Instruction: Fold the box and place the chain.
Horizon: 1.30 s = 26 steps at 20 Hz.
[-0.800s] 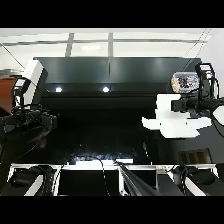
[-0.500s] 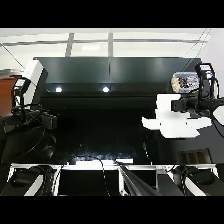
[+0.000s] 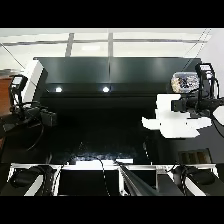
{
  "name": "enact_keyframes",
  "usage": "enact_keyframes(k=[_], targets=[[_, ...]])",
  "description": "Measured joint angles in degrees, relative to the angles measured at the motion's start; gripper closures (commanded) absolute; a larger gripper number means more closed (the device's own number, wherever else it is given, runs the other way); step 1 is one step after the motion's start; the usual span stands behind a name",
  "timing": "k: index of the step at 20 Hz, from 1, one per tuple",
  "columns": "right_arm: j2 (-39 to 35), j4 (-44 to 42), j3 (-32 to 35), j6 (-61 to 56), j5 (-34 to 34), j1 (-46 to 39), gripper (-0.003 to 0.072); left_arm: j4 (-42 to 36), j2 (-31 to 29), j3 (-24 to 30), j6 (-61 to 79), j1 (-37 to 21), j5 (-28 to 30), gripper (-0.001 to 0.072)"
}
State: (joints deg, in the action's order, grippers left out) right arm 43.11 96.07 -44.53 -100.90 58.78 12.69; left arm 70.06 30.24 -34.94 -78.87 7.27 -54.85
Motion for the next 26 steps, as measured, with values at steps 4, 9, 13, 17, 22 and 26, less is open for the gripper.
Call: enact_keyframes(k=[4, 9, 13, 17, 22, 26], targets=[[0.0, 0.0, 0.0, 0.0, -0.5, 0.0, 0.0669, -0.28, 0.15, 0.0, -0.02, 0.0, 5.03, 0.0679], [0.0, 0.07, 0.0, 0.0, -3.82, 0.0, 0.067, 0.02, 0.83, 0.02, -0.15, 0.0, 9.33, 0.0002], [0.0, -0.17, 0.0, -0.02, -5.33, 0.0, 0.0522, -0.11, 2.29, 0.04, -0.74, 0.0, 9.77, 0.0002], [0.22, -2.62, 0.07, 0.2, -4.85, 0.0, -0.0023, -0.68, 4.61, 0.04, -2.4, 0.42, 9.81, 0.0002], [2.03, -2.16, 0.07, 3.26, 0.48, -4.98, -0.0023, -1.03, 7.61, 0.04, -3.02, 0.66, 9.46, 0.0002], [4.68, 0.07, 0.0, 4.83, 2.47, -24.39, -0.0023, -1.07, 9.81, 0.04, -3.02, 0.66, 9.7, 0.0002]])
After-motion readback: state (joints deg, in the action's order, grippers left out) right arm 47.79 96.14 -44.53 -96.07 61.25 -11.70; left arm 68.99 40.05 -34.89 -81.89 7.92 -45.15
